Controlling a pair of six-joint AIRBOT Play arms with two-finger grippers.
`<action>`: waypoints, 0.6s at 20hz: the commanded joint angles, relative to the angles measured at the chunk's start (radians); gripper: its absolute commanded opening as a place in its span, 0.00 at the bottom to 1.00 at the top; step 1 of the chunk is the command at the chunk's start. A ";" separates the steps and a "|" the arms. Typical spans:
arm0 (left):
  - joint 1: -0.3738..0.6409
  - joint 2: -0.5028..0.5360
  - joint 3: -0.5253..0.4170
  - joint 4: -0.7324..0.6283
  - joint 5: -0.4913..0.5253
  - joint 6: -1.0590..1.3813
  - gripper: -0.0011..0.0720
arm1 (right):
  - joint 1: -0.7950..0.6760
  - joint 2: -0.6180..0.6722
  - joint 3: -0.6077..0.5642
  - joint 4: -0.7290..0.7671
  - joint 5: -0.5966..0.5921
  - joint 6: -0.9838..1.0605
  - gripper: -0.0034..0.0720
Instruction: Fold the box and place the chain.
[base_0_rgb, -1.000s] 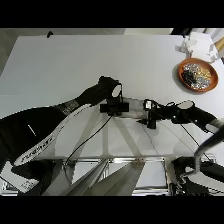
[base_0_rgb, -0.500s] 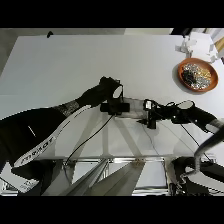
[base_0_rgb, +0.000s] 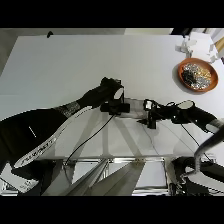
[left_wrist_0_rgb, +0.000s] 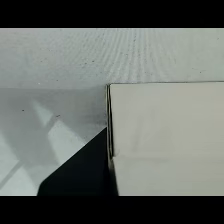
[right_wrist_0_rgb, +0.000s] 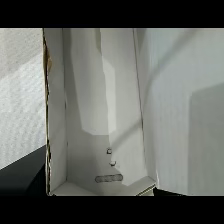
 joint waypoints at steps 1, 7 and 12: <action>-0.001 0.000 0.001 -0.004 -0.018 0.002 0.02 | 0.001 0.000 0.000 0.000 0.000 0.002 0.59; 0.010 0.018 0.001 -0.005 -0.034 0.007 0.36 | 0.001 0.000 0.000 0.000 0.000 0.002 0.59; 0.074 0.098 0.001 -0.005 -0.105 0.131 0.43 | 0.001 0.000 0.000 0.000 0.000 0.002 0.59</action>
